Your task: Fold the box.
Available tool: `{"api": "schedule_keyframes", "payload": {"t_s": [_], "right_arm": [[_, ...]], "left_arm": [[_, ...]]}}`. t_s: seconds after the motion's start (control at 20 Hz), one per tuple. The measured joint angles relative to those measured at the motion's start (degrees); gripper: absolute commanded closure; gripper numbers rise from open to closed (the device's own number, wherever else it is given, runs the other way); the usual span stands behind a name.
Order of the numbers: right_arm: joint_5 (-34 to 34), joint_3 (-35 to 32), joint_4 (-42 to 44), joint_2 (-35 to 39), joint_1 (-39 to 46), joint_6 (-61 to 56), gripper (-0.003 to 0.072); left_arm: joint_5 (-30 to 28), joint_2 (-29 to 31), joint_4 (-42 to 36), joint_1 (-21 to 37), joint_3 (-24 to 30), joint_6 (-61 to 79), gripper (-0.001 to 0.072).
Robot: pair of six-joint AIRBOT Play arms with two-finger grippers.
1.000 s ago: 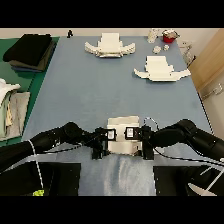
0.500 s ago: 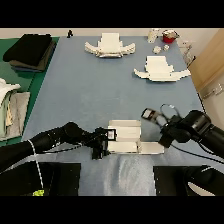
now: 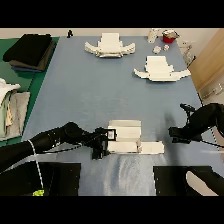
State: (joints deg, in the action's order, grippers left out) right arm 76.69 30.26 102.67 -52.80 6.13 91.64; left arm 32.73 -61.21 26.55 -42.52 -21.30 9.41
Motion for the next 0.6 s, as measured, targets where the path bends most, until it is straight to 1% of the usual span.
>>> {"api": "schedule_keyframes", "payload": {"t_s": [0.1, 0.2, 0.45, 0.6], "right_arm": [[0.0, -1.4, 6.2, -2.2, 4.4, 3.0, 0.0685], [-0.1, -3.1, 10.9, -4.0, 6.7, 5.2, 0.0685], [-0.5, -7.6, 20.9, -6.4, 8.7, 9.6, 0.0685], [-0.1, -9.4, 25.2, -6.8, 8.9, 11.5, 0.0685]], "left_arm": [[0.0, 0.0, 0.0, 0.0, 0.0, 0.0, 0.0201], [0.0, 0.0, 0.0, 0.0, 0.0, 0.0, 0.0201], [0.0, 0.0, 0.0, 0.0, 0.0, 0.0, 0.0201], [0.0, 0.0, 0.0, 0.0, 0.0, 0.0, 0.0201]]}}
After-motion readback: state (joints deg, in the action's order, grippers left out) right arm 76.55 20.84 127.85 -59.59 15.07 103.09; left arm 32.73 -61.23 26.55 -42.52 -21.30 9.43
